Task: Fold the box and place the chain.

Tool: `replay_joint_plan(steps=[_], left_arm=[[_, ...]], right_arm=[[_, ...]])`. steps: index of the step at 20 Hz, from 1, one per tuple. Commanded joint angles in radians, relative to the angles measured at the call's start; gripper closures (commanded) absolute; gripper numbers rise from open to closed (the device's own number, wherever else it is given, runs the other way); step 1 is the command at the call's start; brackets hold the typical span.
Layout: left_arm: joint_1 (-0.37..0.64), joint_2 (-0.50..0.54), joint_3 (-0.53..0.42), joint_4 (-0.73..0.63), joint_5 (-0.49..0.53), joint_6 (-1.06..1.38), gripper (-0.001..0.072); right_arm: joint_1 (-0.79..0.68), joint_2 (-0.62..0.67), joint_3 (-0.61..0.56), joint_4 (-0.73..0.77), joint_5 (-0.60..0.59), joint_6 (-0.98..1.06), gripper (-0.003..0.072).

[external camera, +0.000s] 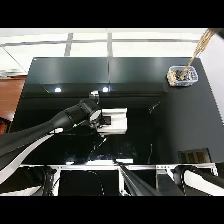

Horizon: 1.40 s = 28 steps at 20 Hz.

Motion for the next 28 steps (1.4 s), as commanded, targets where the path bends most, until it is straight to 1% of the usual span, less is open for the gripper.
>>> replay_joint_plan(steps=[1, 4, 7, 10, 12, 16, 21, 24, 28], left_arm=[[0.001, -0.001, 0.000, 0.000, 0.001, 0.000, 0.0681], [0.001, -0.001, 0.000, 0.000, 0.001, 0.000, 0.0680], [0.001, -0.001, 0.000, 0.000, 0.001, 0.000, 0.0681], [0.001, -0.001, 0.000, 0.000, 0.001, 0.000, 0.0681], [0.001, -0.001, 0.000, 0.000, 0.000, 0.000, 0.0680], [0.001, -0.001, 0.000, 0.000, 0.000, 0.000, 0.0681], [0.001, -0.001, 0.000, 0.000, 0.000, 0.000, 0.0680], [0.001, -0.001, 0.000, 0.000, 0.000, 0.000, 0.0681], [0.001, -0.001, 0.000, 0.001, 0.000, 0.000, 0.0681]], right_arm=[[-0.001, 0.161, 0.000, 0.096, 0.105, -0.058, 0.0672], [0.000, 0.235, 0.000, 0.174, 0.230, -0.067, 0.0672], [0.000, 0.280, 0.000, 0.251, 0.348, -0.069, 0.0671], [0.056, 0.304, 0.000, 0.314, 0.433, -0.067, 0.0672], [0.115, 0.304, 0.000, 0.329, 0.465, -0.061, 0.0671], [0.206, 0.304, -0.017, 0.329, 0.478, -0.048, 0.0671], [0.328, 0.304, -0.142, 0.328, 0.486, -0.039, 0.0670], [0.417, 0.303, -0.248, 0.329, 0.441, -0.040, 0.0669], [0.541, 0.299, -0.382, 0.330, 0.327, -0.040, 0.0669]])
